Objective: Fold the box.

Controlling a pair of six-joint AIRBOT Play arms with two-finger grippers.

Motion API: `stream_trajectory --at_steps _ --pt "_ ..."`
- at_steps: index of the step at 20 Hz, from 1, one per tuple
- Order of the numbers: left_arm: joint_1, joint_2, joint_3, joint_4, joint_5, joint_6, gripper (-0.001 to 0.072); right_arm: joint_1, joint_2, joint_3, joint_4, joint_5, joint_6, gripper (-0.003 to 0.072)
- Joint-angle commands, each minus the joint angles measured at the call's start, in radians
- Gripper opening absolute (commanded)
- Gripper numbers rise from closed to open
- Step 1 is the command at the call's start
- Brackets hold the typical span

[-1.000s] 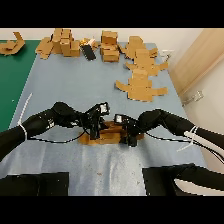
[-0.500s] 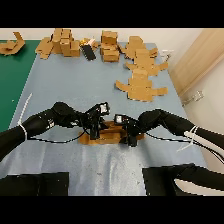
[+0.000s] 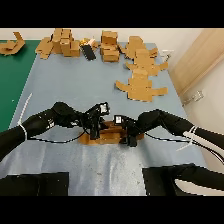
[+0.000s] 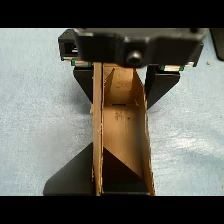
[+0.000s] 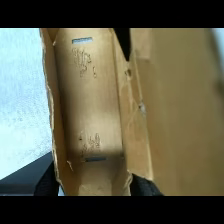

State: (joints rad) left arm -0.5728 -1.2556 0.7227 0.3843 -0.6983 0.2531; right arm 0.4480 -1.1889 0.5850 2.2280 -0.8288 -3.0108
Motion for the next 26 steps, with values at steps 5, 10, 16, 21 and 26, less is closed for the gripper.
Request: stream_trajectory --at_steps 5,10,16,21,26 --pt "0.0 0.001 0.001 0.001 0.0 0.0 0.0011 0.028 -0.002 0.0 -0.04 0.016 0.002 0.0557" --pt "0.0 0.001 0.001 0.0 0.0 0.0 0.0011 0.028 -0.002 -0.001 -0.045 0.009 0.003 0.0499" --pt "0.0 0.001 0.001 0.001 0.0 0.0 0.0011 0.027 -0.002 0.0 -0.056 0.008 0.003 0.0496" --pt "0.0 0.001 0.001 0.0 0.0 0.0 0.0011 0.027 -0.002 0.0 -0.056 0.009 0.049 0.0471" --pt "0.0 0.0 0.001 0.0 0.0 0.0 0.0011 0.027 -0.002 0.0 -0.068 0.008 0.1 0.0474"
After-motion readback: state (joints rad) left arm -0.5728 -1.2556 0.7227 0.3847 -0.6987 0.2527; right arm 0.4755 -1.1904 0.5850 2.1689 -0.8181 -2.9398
